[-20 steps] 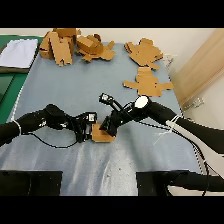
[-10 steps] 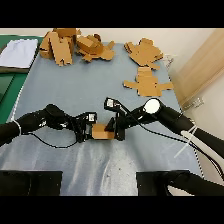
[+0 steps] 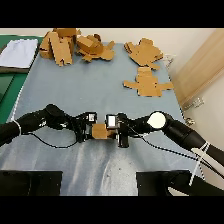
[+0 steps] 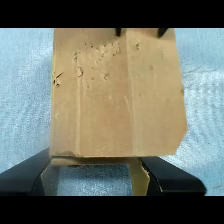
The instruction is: Fold the box.
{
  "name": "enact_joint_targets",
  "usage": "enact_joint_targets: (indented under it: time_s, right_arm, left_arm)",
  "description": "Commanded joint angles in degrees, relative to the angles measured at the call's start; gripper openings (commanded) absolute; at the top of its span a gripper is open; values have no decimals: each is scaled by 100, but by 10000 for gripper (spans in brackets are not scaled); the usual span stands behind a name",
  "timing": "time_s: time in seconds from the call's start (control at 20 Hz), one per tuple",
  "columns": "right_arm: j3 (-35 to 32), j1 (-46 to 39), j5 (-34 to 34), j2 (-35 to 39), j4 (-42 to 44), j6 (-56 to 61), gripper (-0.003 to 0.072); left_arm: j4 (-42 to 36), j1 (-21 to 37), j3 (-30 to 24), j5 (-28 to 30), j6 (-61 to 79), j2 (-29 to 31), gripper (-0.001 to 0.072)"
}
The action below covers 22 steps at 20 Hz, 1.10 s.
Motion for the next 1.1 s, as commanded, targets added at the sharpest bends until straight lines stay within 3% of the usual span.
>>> enact_joint_targets:
  time_s: [0.0,0.1,0.3,0.5,0.55,0.75,0.85,1.05]
  right_arm:
    - [-28,199,-138,79,-127,-94,387]
    - [-31,201,-356,72,-205,-262,442]
    - [-31,203,-678,9,-450,-260,442]
    - [-24,214,-188,48,-297,-236,444]
    - [-24,214,2,96,-201,-184,475]
    - [-20,212,197,645,-138,1010,527]
    - [-20,195,-15,927,-142,1591,527]
    - [-17,96,-1187,1025,-120,2450,526]
  left_arm:
    - [0,0,4,11,2,-4,407]
    - [0,0,4,11,2,-4,406]
    - [-2,0,4,9,0,-4,406]
    - [-7,0,4,9,2,-2,406]
    - [-7,0,4,2,0,-4,406]
    - [-7,0,4,7,2,-2,406]
    - [-7,0,4,9,0,-2,406]
    - [-7,0,4,7,2,-4,406]
